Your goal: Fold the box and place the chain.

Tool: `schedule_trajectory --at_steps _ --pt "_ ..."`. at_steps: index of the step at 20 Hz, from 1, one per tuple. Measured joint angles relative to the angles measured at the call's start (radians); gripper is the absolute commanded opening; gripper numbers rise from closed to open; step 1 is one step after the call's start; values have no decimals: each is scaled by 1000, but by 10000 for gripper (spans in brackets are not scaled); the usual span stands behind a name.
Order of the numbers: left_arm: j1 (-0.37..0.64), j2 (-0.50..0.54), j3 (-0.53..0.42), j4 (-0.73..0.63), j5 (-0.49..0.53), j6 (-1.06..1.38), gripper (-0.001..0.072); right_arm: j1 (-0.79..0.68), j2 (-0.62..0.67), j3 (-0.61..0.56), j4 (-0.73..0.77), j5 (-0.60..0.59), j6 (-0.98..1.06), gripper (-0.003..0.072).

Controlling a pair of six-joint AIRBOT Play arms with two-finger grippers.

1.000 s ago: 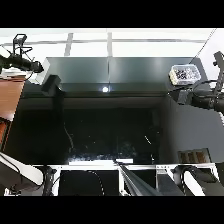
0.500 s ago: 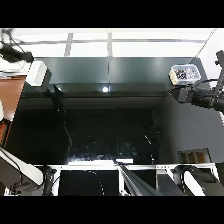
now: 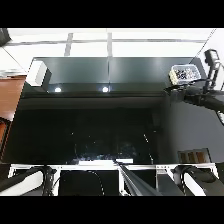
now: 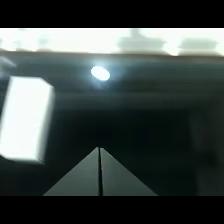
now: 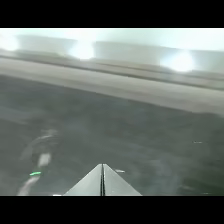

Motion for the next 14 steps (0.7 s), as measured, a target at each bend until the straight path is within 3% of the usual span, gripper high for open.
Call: schedule_trajectory --at_steps 3,6,9,14 --pt "-86 270 -435 -31 109 6 22 25 -50 -20 -117 -56 24 16" --pt "-126 461 -737 -32 176 -5 23 34 -81 -40 -177 -67 39 16" --pt "-142 570 -874 -16 196 -9 24 39 -93 -48 -203 -68 46 16" --pt "-150 628 -940 -7 205 -12 24 40 -98 -52 -218 -69 50 16"
